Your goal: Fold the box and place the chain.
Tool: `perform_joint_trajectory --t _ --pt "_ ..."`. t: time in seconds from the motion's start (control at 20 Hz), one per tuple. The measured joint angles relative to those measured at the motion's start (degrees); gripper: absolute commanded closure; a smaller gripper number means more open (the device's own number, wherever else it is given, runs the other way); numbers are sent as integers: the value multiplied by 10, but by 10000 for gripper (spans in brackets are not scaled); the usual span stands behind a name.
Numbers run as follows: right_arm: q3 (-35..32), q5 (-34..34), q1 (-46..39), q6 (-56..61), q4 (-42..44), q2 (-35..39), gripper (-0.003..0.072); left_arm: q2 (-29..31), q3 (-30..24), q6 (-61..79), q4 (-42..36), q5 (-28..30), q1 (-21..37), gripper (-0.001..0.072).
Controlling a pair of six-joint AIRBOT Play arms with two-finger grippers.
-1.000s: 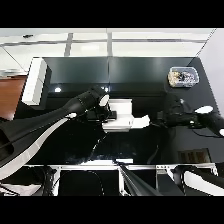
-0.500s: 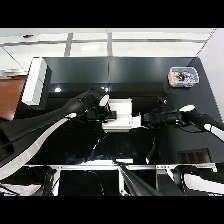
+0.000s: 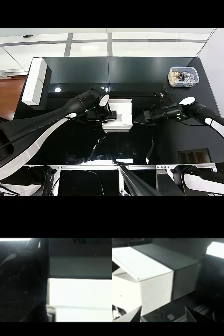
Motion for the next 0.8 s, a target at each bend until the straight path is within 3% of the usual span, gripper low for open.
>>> perform_joint_trajectory --t 0.2,0.25,0.8 --pt "13 24 5 0 17 0 90 0 0 0 0 0 0 682" --pt "18 28 10 0 19 0 208 0 0 0 0 0 0 682" --pt "86 -14 88 104 -46 0 214 0 0 0 0 0 0 682"
